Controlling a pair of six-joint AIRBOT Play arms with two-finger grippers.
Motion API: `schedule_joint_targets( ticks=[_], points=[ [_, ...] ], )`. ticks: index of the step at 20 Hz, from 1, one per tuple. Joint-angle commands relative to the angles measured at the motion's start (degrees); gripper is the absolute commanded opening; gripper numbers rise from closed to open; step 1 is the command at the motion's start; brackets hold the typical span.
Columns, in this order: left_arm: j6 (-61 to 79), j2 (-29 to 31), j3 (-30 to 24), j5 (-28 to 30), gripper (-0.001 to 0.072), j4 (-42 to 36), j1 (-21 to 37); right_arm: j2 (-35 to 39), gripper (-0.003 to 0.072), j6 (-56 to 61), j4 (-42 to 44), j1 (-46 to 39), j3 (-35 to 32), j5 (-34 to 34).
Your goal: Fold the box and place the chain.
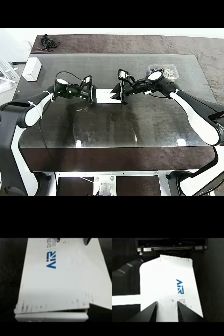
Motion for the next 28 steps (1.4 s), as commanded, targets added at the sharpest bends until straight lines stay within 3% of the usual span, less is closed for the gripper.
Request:
schedule_joint_targets(
  ticks=[1, 20, 28],
  points=[
    [0.02, 0.04, 0.02, -0.04, 0.029, 0.02, 0.02, -0.22, 0.03, -0.02, 0.37, 0.0, -0.04, 1.05],
    [0.02, 0.04, 0.02, -0.04, 0.029, 0.02, 0.02, -0.42, 0.0302, -0.9, 2.23, 0.24, -0.42, 2.21],
    [0.02, 0.04, 0.02, -0.07, 0.029, 0.02, 0.02, -0.81, 0.0289, -5.68, 3.78, 0.96, -0.39, -1.84]
  ],
)
